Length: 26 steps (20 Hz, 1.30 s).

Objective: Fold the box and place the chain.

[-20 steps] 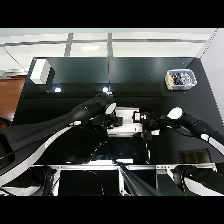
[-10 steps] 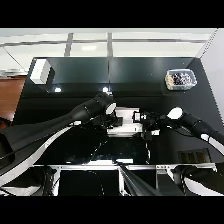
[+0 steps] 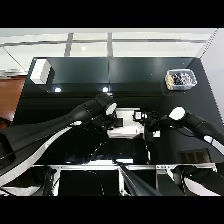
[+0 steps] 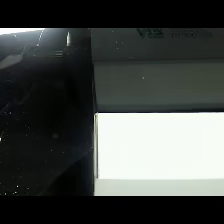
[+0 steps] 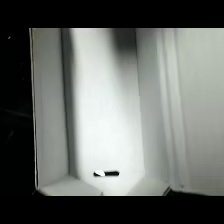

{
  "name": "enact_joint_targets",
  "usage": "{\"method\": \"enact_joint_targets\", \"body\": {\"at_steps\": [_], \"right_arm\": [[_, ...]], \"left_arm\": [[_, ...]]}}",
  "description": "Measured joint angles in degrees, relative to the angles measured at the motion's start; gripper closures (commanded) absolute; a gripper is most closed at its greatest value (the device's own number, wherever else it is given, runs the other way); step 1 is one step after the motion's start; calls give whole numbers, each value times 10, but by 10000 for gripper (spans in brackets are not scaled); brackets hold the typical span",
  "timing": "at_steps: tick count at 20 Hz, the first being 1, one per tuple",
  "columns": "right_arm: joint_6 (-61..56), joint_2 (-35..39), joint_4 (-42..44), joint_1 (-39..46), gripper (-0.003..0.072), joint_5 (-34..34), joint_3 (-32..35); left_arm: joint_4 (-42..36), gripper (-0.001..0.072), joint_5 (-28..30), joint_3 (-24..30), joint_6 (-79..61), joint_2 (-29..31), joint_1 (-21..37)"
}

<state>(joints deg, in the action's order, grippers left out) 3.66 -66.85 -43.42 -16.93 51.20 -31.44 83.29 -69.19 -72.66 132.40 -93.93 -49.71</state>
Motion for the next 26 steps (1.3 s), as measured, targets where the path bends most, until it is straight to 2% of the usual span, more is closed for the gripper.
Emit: {"method": "enact_joint_targets", "body": {"at_steps": [2, 3, 4, 6, 7, 8, 10, 11, 13, 14, 21, 22, 23, 24, 25, 26], "right_arm": [[-17, 22, -34, 0, -4, 17, -2], [-23, 31, -48, 0, 23, 23, -2], [-26, 37, -57, 0, 83, 27, -2], [-32, 44, -70, 0, 85, 30, -2], [-33, 46, -75, 0, 135, 28, -2], [-35, 47, -77, 0, 279, 23, -2], [-37, 49, -77, -1, 450, 13, -2], [-37, 50, -74, -2, 499, 10, -2], [-37, 51, -61, -8, 503, 10, -2], [-37, 51, -55, -12, 622, 10, -2], [-39, 42, 10, -31, 630, -7, -2], [-39, 39, 22, -32, 591, -8, -2], [-41, 36, 30, -33, 397, -9, -2], [-47, 33, 39, -33, 391, -11, -2], [-53, 31, 43, -34, 527, -11, -2], [-60, 28, 45, -34, 486, -9, -2]], "left_arm": [[0, 685, 0, 0, 0, 0, 0], [0, 685, 0, 0, 2, 0, 0], [0, 684, 0, 0, 2, 0, 0], [0, 685, 0, 0, 2, 0, 0], [1, 684, 0, 0, 2, 0, 0], [1, 684, 0, 0, 3, 0, 0], [2, 684, 1, 0, 3, 0, 0], [2, 684, 1, 0, 3, 0, 0], [2, 684, 1, 0, 3, 0, 0], [2, 684, 1, 0, 3, 0, 0], [2, 684, 2, 0, 3, 0, 0], [2, 684, 3, 0, 4, 0, 0], [2, 684, 4, 0, 3, 0, 0], [2, 684, 5, 0, 4, 0, 0], [2, 684, 6, 0, 4, 0, 0], [2, 684, 6, 0, 4, 0, 0]]}}
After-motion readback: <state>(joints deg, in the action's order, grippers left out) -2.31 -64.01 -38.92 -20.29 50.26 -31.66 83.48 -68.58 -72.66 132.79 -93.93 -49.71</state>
